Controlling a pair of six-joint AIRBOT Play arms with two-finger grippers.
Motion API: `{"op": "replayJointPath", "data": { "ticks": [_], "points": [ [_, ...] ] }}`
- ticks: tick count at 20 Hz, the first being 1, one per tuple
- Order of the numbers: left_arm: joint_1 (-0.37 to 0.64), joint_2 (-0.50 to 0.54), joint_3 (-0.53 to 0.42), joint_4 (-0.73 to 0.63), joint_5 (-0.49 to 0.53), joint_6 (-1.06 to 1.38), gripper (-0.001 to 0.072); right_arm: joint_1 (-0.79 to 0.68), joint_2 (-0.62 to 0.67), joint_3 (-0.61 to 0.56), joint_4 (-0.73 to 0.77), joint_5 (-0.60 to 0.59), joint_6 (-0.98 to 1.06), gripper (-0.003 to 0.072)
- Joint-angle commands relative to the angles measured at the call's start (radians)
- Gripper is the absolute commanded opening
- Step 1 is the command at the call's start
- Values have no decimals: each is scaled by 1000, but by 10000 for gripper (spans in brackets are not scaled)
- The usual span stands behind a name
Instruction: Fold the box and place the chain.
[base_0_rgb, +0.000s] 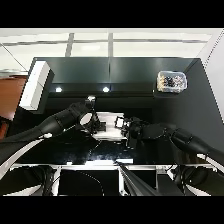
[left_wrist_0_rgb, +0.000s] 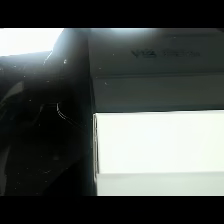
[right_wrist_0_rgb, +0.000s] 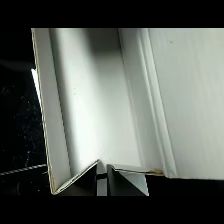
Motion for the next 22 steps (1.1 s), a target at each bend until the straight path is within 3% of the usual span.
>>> {"op": "replayJointPath", "data": {
  "ticks": [1,2,3,4,5,7,8,9,10,11,15,18,22],
  "points": [
    [0,-1,0,-6,2,2,30,29,-16,1,4,57,13,86],
    [0,-1,0,-6,2,2,30,35,-16,1,4,75,15,154],
    [0,-1,0,-6,2,2,29,35,-16,1,4,85,15,293],
    [0,-1,0,-6,1,2,30,35,-16,1,2,90,15,261],
    [-1,-1,0,-6,1,2,29,35,-16,1,-2,89,15,129],
    [-1,-1,0,-6,1,2,30,35,-16,1,-1,89,16,182],
    [-1,-1,0,-6,1,2,30,35,-16,1,-1,90,16,294],
    [-1,-1,0,-6,1,2,30,35,-16,1,-2,90,18,290],
    [-1,-1,0,-6,1,2,30,35,-15,1,-15,89,18,120],
    [0,-1,0,-6,1,2,30,31,-10,2,-26,89,20,25],
    [0,-1,0,-6,0,2,29,-74,125,8,-100,15,224,26],
    [0,-1,0,-6,0,2,29,-265,262,8,-163,-198,554,26],
    [0,-1,0,-6,1,2,29,-623,421,8,-164,-352,1102,26]
  ]
}}
